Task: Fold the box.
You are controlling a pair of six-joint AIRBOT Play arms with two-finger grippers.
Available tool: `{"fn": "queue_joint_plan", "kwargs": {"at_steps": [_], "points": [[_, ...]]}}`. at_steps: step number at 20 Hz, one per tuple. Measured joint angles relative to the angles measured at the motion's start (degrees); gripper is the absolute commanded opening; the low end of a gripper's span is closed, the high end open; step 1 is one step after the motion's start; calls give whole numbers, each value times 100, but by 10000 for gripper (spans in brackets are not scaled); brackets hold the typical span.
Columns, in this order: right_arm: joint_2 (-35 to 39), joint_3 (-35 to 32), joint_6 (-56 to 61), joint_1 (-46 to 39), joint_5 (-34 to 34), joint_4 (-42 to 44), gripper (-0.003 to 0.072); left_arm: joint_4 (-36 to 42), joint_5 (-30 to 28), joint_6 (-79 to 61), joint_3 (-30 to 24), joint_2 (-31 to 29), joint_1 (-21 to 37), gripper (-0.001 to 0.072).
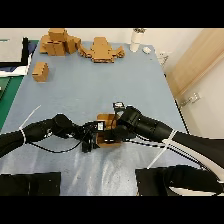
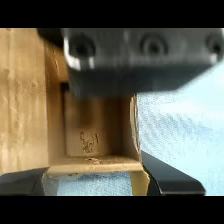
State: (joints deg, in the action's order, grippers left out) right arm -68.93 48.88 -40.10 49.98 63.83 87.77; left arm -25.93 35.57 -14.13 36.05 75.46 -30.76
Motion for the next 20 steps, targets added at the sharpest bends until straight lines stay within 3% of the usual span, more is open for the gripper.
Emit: {"fn": "queue_joint_plan", "kwargs": {"at_steps": [4,5,6,7,9,11,14,16,17,18,20], "points": [[-28,0,0,0,13,-20,409,0,0,0,0,0,0,385],[-35,0,0,0,22,-22,379,0,0,0,0,0,0,385],[-37,0,0,0,35,-39,294,0,0,0,0,0,0,385],[-37,0,0,0,98,-79,286,0,0,0,0,0,0,385],[-42,0,0,0,157,-133,120,2,0,0,0,0,0,385],[-39,0,2,-4,254,-199,5,0,0,0,0,0,0,385],[-39,-2,7,-4,262,-208,2,0,0,0,0,0,0,385],[-39,-2,0,-4,262,-216,40,2,2,2,0,0,4,385],[-39,-2,-24,-4,256,-223,283,2,2,0,0,0,4,385],[-39,0,-46,-2,186,-208,416,4,2,2,0,0,4,385],[-28,0,-83,11,188,-175,418,4,0,2,0,0,4,385]]}}
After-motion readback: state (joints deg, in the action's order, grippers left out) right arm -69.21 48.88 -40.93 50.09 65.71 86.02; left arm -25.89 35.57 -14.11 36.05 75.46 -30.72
